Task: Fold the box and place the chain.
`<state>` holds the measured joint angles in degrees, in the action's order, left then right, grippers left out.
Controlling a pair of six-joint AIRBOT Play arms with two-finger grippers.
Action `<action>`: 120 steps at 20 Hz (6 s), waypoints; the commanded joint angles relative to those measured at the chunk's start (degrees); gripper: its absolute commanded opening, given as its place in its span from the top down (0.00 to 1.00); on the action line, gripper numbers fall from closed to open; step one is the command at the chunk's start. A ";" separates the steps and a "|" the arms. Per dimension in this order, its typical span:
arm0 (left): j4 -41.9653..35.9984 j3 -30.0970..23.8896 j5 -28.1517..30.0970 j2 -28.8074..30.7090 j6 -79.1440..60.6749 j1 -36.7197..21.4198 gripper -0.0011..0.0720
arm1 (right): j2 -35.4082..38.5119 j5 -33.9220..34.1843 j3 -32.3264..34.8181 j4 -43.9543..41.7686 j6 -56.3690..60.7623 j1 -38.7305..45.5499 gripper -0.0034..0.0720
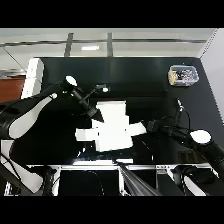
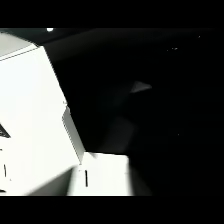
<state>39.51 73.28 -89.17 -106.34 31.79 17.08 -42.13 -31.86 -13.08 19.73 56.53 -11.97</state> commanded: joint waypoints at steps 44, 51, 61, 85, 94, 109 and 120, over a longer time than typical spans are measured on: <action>-3.89 -21.99 33.22 18.99 -37.79 5.62 0.95 | -15.76 1.36 -17.75 31.45 -42.51 -22.95 0.01; -3.91 -21.99 33.20 19.02 -37.79 5.68 0.95 | -15.80 -3.65 -17.77 23.76 -52.85 -14.86 0.01; 3.56 -18.10 33.77 19.04 -29.83 9.77 0.95 | -18.51 -6.99 -17.75 17.27 -59.12 -11.61 0.01; 3.54 -18.12 33.42 19.02 -29.83 9.77 0.95 | -29.73 -10.64 -17.75 9.51 -74.82 -8.61 0.01; 3.52 -18.12 33.48 19.02 -29.83 9.77 0.95 | -30.08 -6.67 -17.81 11.23 -71.32 -10.56 0.01; 3.50 -18.12 33.64 19.02 -29.86 9.77 0.95 | -30.91 -6.43 -18.64 13.33 -68.91 -11.13 0.01; 3.48 -18.12 33.66 19.02 -29.86 9.77 0.95 | -30.95 -5.44 -18.64 13.53 -68.08 -11.39 0.01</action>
<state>42.96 55.09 -55.55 -87.31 1.93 26.85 -73.03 -37.89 -31.68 33.17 -11.90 -23.29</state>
